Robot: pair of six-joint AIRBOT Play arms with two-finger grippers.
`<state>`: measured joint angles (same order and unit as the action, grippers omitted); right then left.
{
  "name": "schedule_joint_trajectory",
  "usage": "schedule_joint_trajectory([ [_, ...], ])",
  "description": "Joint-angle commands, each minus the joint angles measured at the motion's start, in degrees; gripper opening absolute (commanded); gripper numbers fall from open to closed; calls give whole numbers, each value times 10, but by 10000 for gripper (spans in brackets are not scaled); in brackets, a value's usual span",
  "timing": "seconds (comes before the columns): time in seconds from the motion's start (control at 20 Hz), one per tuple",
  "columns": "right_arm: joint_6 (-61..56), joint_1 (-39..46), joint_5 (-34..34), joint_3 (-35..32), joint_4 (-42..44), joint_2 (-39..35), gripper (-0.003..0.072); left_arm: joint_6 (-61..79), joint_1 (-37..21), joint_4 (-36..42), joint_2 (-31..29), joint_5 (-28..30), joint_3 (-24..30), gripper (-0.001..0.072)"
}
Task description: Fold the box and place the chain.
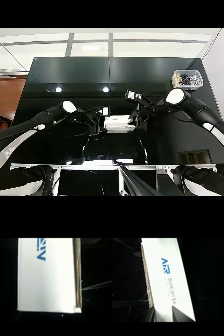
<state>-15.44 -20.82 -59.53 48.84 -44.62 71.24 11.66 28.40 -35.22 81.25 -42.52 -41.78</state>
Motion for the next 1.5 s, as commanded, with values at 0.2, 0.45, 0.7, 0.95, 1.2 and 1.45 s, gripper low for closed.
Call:
schedule_joint_trajectory([
  [0.2,-7,0,7,3,8,0,243,2,0,-1,0,-2,0,443],
  [0.45,-7,0,8,-3,9,0,170,2,0,-1,0,-2,0,443],
  [0.7,-7,0,-2,-3,8,0,239,2,0,-1,0,-2,0,443],
  [0.95,-7,0,-2,-3,9,0,298,2,0,-1,0,-2,0,443],
  [1.2,-7,0,-2,-3,9,0,388,2,0,-1,0,-2,0,443],
  [1.45,-7,0,0,-3,9,0,386,2,0,-1,0,-2,0,443],
])
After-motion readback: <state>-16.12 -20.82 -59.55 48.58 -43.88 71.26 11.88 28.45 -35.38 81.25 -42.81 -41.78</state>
